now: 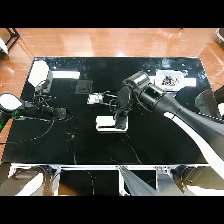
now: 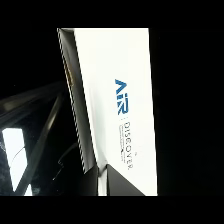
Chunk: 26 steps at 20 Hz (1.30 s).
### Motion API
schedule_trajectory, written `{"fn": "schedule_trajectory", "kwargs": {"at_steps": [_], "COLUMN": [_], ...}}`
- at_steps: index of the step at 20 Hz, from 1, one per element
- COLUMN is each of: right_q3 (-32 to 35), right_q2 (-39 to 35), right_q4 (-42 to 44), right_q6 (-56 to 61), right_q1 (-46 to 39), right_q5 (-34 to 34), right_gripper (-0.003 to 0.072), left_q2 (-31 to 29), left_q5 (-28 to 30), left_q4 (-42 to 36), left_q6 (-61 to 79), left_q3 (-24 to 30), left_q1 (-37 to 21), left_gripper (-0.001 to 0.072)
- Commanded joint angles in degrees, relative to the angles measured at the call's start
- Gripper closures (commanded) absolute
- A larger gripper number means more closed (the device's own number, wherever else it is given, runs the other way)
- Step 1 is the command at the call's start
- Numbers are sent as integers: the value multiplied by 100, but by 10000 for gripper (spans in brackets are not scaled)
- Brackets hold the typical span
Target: Fold the box and place the chain.
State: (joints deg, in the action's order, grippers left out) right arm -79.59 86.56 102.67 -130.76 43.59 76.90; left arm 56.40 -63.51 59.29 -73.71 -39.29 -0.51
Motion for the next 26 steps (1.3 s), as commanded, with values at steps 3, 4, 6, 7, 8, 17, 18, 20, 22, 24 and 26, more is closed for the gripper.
{"fn": "schedule_trajectory", "kwargs": {"at_steps": [3,4,6,7,8,17,18,20,22,24,26], "right_q3": [2,2,2,4,11,227,227,227,223,221,221], "right_q2": [20,20,20,22,24,26,26,26,24,13,-42], "right_q4": [83,81,81,83,83,249,251,225,210,184,166], "right_q6": [2,2,4,2,2,2,15,125,149,319,490], "right_q1": [13,13,15,15,15,42,46,55,55,42,39], "right_q5": [44,42,44,44,42,-129,-162,-234,-234,-236,-232], "right_gripper": [666,666,666,666,666,663,556,476,474,304,305], "left_q2": [2,2,2,2,2,2,2,2,2,2,2], "left_q5": [2,2,2,2,0,-15,-15,-11,7,20,48], "left_q4": [2,2,2,2,2,2,2,0,0,2,0], "left_q6": [4,4,2,4,4,4,2,4,4,4,2], "left_q3": [-2,-2,-2,-2,-2,-2,-2,-2,-2,-2,-2], "left_q1": [-7,-7,-7,-7,-7,-7,-7,-7,-7,-7,-7], "left_gripper": [79,79,79,79,79,78,79,79,79,79,78]}}
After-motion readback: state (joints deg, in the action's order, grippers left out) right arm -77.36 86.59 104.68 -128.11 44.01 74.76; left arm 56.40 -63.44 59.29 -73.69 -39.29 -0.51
